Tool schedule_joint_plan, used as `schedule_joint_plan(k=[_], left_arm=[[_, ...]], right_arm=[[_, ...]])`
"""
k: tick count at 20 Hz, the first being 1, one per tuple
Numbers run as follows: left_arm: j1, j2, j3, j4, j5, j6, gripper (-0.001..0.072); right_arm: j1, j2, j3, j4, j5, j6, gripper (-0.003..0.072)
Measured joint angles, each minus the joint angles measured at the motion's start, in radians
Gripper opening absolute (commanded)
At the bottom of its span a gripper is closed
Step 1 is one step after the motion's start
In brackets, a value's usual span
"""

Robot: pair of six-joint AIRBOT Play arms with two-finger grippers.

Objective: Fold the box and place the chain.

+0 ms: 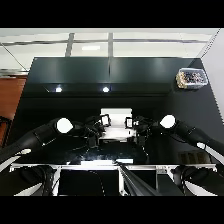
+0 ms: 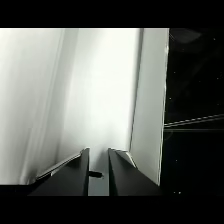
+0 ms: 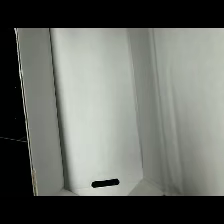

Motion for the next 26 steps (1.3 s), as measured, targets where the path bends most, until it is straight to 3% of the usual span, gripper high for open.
schedule_joint_plan(k=[1, 2, 3, 4, 5, 6, 7, 8, 9, 10, 11, 14, 18, 22, 26], left_arm=[[-0.002, -0.005, 0.0, -0.004, 0.001, 0.0, 0.0105], [-0.004, -0.009, 0.0, -0.007, 0.003, 0.0, 0.0173], [-0.005, -0.011, 0.0, -0.008, 0.004, 0.0, 0.0355], [-0.006, -0.013, 0.0, -0.013, 0.01, 0.0, 0.0433], [-0.006, -0.015, 0.0, -0.013, 0.013, -0.001, 0.0425], [-0.007, -0.016, 0.0, -0.013, 0.013, -0.001, 0.0321], [-0.007, -0.017, 0.0, -0.014, 0.009, -0.003, 0.0166], [-0.008, -0.018, 0.0, -0.014, 0.004, 0.0, 0.0257], [-0.008, -0.018, 0.0, -0.014, 0.001, 0.0, 0.0406], [-0.009, -0.018, 0.0, -0.016, 0.006, -0.003, 0.0285], [-0.009, -0.018, 0.001, -0.016, 0.003, -0.004, 0.0023], [0.003, 0.007, 0.014, 0.022, -0.035, -0.029, 0.0028], [0.069, 0.122, 0.043, 0.2, -0.135, -0.27, 0.0028], [0.23, 0.254, 0.043, 0.364, -0.215, -0.696, 0.0028], [0.427, 0.29, -0.001, 0.371, -0.266, -1.017, 0.0028]], right_arm=[[0.0, 0.0, 0.0, 0.0, 0.0, 0.0, 0.0142], [0.0, 0.0, 0.0, 0.0, 0.0, 0.0, 0.0142], [0.0, 0.0, 0.0, 0.0, 0.0, 0.0, 0.0142], [0.0, 0.0, 0.0, 0.001, 0.0, 0.0, 0.0142], [0.0, 0.0, 0.0, 0.0, 0.0, 0.0, 0.0142], [0.0, 0.0, 0.0, 0.0, 0.0, 0.0, 0.0141], [0.0, 0.0, 0.0, 0.0, 0.0, 0.0, 0.0142], [0.0, 0.0, 0.0, 0.001, 0.0, 0.0, 0.0141], [0.0, -0.001, 0.0, 0.002, 0.0, 0.0, 0.0141], [0.0, -0.001, 0.0, 0.001, 0.0, 0.0, 0.0142], [0.0, -0.001, 0.0, 0.001, 0.0, 0.0, 0.0141], [0.0, -0.001, 0.0, 0.003, 0.0, 0.001, 0.0141], [0.0, -0.001, 0.0, 0.003, 0.0, 0.002, 0.0142], [0.0, -0.001, 0.0, 0.003, -0.001, 0.002, 0.0141], [0.0, -0.001, 0.0, 0.002, -0.001, 0.002, 0.0142]])
